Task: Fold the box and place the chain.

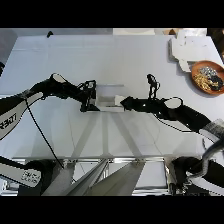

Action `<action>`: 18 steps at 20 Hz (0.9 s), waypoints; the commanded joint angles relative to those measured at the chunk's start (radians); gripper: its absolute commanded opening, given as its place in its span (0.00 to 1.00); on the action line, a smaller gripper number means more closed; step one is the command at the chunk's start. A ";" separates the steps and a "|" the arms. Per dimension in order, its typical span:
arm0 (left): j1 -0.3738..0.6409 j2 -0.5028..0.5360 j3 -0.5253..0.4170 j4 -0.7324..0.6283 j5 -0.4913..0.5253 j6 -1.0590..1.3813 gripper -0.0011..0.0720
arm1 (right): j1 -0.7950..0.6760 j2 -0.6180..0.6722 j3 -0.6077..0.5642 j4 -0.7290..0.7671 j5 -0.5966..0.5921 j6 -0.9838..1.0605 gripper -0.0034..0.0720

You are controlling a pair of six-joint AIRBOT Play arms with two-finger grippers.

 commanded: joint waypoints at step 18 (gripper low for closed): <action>0.000 0.000 0.000 0.000 0.000 0.000 0.47 | 0.103 0.000 0.001 -0.234 -0.253 0.048 0.58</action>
